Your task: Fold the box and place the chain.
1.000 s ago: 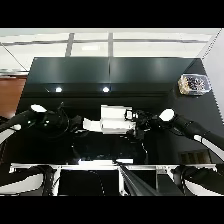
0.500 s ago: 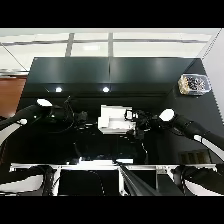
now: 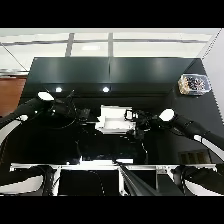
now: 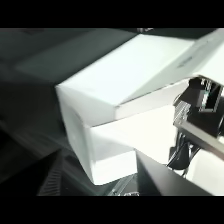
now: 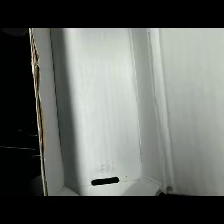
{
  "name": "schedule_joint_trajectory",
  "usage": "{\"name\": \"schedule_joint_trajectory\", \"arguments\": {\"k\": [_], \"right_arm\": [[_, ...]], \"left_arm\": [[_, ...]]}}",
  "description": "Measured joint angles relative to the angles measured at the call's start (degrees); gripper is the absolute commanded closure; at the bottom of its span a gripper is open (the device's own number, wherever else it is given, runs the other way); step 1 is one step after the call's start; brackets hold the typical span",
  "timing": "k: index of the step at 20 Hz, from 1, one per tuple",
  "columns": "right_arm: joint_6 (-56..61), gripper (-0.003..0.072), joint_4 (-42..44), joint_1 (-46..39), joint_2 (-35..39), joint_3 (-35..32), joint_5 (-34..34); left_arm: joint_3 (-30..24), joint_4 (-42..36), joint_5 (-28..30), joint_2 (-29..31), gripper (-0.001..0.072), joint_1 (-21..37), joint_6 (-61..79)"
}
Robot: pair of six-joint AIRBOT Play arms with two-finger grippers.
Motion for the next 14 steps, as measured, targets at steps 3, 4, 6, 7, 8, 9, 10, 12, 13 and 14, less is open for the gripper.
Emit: {"name": "schedule_joint_trajectory", "arguments": {"k": [3,4,6,7,8,9,10,12,13,14], "right_arm": [[0.0,0.0276,0.0,0.0,0.0,0.0,0.0],[0.0,0.0277,0.0,0.0,0.0,0.0,0.0],[0.0,0.0276,0.0,0.0,0.0,0.0,0.0],[0.0,0.0276,0.0,0.0,0.0,0.0,0.0],[0.02,0.0276,0.0,0.0,0.0,0.0,0.0],[0.0,0.0277,0.0,0.0,0.0,0.0,0.0],[0.02,0.0276,0.0,0.0,0.0,0.0,0.0],[0.0,0.0276,0.0,0.0,0.0,0.0,0.0],[0.0,0.0276,0.0,0.0,0.0,0.0,0.0],[0.0,0.0277,0.0,0.0,0.0,0.0,0.0]], "left_arm": [[2.05,2.75,0.66,0.52,0.0224,-3.52,-3.32],[2.84,3.72,1.16,0.61,0.0224,-4.68,-4.61],[4.42,5.68,1.49,0.76,0.0224,-6.93,-7.72],[5.18,6.67,2.01,0.81,0.0224,-8.02,-9.66],[5.86,7.96,2.51,0.81,0.0224,-8.98,-11.63],[6.6,9.53,2.99,0.81,0.0224,-10.01,-13.92],[7.23,11.21,3.45,0.81,0.0224,-10.97,-16.24],[8.33,14.6,4.59,0.83,0.0224,-13.0,-21.05],[8.74,16.59,4.87,0.83,0.0224,-14.1,-23.74],[9.01,18.49,5.84,0.83,0.0224,-15.1,-26.14]]}}
